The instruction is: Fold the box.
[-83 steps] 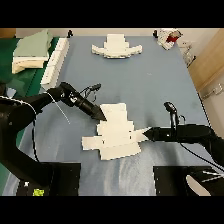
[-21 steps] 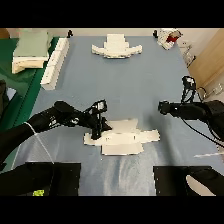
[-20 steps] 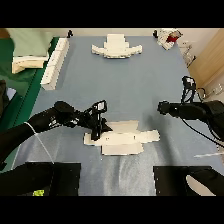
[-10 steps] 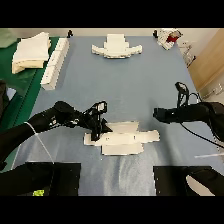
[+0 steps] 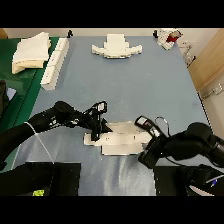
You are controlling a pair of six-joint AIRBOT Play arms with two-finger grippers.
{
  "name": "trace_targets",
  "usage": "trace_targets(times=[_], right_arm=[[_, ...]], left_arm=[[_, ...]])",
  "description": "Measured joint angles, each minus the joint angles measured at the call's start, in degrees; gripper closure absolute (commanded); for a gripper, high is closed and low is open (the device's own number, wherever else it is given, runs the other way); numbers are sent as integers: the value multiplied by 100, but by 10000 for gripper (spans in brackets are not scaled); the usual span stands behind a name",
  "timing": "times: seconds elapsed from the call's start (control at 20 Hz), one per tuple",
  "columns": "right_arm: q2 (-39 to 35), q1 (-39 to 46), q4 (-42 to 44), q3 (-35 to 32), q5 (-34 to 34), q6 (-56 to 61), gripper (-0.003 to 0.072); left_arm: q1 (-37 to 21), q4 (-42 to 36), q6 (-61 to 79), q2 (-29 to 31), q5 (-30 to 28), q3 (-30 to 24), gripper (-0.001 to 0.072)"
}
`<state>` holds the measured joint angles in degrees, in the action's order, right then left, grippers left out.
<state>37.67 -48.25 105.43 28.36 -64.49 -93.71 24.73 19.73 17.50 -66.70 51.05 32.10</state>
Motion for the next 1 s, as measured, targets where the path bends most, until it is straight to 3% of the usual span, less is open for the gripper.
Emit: trace_targets(times=[0.2, 0.5, 0.9, 1.0], right_arm=[[275, -1034, -957, -153, 826, -201, 2], [1191, -1373, -1751, -181, 1589, -278, 22], [1106, -1425, -2905, 85, 1757, 1235, 21], [999, -1436, -3051, 129, 1709, 1554, -34]], left_arm=[[0, 0, 2, 0, 2, 0, 697], [0, 0, 2, 0, 2, 0, 697], [0, 0, 2, 0, 0, 0, 697], [0, 0, 2, 0, 2, 0, 697]])
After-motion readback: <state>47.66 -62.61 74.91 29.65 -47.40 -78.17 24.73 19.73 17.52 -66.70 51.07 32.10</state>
